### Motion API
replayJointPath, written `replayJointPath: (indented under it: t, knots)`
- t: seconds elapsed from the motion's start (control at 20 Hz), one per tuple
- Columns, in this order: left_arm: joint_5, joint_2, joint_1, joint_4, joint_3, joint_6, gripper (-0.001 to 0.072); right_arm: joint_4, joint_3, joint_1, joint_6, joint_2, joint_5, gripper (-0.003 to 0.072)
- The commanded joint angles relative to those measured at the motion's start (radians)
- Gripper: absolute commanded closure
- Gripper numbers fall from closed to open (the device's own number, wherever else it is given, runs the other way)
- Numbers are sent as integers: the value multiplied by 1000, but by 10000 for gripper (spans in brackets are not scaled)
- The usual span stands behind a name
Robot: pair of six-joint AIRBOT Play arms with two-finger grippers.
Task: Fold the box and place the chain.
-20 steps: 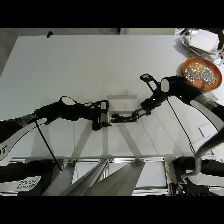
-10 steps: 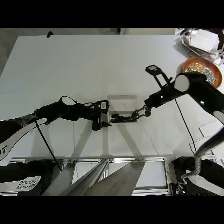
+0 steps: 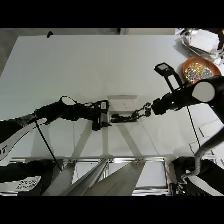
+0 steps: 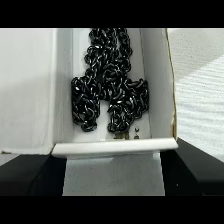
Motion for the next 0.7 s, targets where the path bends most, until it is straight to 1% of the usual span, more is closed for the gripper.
replayJointPath:
  t: [0.0,0.05,0.1,0.25,0.45,0.55,0.65]
  knots:
    - [0,0,0,0,0,0,501,-22,-28,2,54,-126,-99,336]
    - [0,1,0,0,0,0,501,-23,-28,2,59,-165,-132,335]
    - [0,1,0,0,0,0,501,-24,-28,2,66,-204,-158,306]
    - [0,1,0,0,0,0,501,-24,-28,2,68,-296,-189,302]
    - [0,1,0,0,0,0,501,-31,-28,2,69,-354,-238,304]
    - [0,1,0,0,0,0,501,-31,-28,2,72,-373,-241,311]
    - [0,0,0,0,0,0,501,-31,-28,2,72,-386,-230,374]
